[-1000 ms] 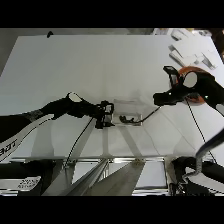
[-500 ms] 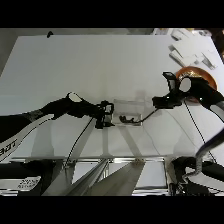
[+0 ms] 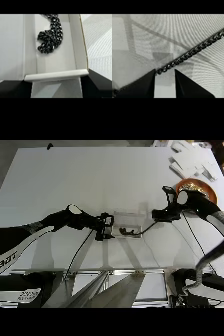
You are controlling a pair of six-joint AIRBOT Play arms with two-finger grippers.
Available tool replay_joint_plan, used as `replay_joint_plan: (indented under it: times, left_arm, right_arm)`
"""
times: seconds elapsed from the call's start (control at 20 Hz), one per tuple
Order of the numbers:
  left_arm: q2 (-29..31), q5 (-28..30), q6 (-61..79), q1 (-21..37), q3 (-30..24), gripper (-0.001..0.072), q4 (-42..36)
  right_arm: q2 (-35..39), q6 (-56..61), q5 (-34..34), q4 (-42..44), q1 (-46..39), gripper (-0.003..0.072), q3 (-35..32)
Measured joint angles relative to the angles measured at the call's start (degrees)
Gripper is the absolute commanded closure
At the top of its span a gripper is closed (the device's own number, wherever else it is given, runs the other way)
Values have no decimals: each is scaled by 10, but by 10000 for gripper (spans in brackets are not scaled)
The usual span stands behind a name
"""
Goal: Fold the box and place the chain.
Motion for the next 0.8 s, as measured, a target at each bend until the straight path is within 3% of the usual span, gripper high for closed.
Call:
replay_joint_plan:
  times: [0.35,0.5,0.8]
  left_arm:
    - [0,0,0,0,0,514,0]
    - [0,0,0,0,0,514,0]
    - [0,0,0,0,0,514,0]
  right_arm:
    - [-5,4,5,0,0,542,-1]
    - [-6,5,10,0,0,668,-4]
    - [6,-24,14,-1,0,669,-8]
